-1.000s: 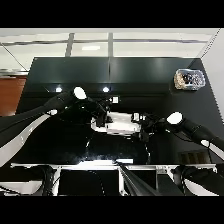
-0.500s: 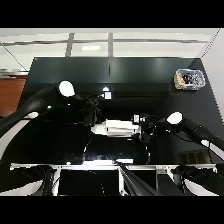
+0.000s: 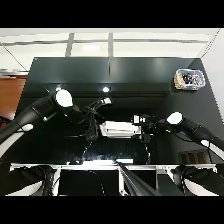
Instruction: Fold the box and place the chain.
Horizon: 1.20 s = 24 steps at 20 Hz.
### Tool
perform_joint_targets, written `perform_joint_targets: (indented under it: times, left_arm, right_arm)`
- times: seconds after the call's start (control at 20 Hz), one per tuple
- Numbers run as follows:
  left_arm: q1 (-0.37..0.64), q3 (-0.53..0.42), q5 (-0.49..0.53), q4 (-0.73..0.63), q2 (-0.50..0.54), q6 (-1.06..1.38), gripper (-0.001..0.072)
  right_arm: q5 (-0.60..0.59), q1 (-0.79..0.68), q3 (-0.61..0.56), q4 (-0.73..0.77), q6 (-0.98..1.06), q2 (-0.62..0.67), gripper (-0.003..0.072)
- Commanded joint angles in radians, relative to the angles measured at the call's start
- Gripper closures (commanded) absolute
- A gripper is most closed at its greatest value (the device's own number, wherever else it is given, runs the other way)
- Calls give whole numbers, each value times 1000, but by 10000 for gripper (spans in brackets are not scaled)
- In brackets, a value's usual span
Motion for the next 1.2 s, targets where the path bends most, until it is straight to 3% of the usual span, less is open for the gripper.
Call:
perform_joint_targets:
  times: [0.0, 0.2, 0.3, 0.5, 0.8, 0.95, 1.15]
  left_arm:
    - [-11, -103, 232, -277, 4, 48, 685]
    - [103, -109, 333, -620, 4, 315, 685]
    - [145, -110, 375, -655, 3, 359, 685]
    - [110, -107, 465, -520, -56, 489, 684]
    - [-1, -62, 524, -340, -195, 407, 684]
    - [-2, -59, 567, -339, -202, 389, 684]
    - [3, 3, 526, -256, -170, 373, 685]
  right_arm:
    - [0, 0, 0, 0, 0, 0, 452]
    - [0, 0, 0, 0, 0, 0, 452]
    - [0, 0, 0, 0, 0, 0, 452]
    - [-1, 0, 0, 0, 0, 0, 453]
    - [-3, 0, 0, 0, 1, 0, 452]
    - [-3, 0, 0, 0, 1, 0, 452]
    - [-3, 0, 0, 0, 1, 0, 452]
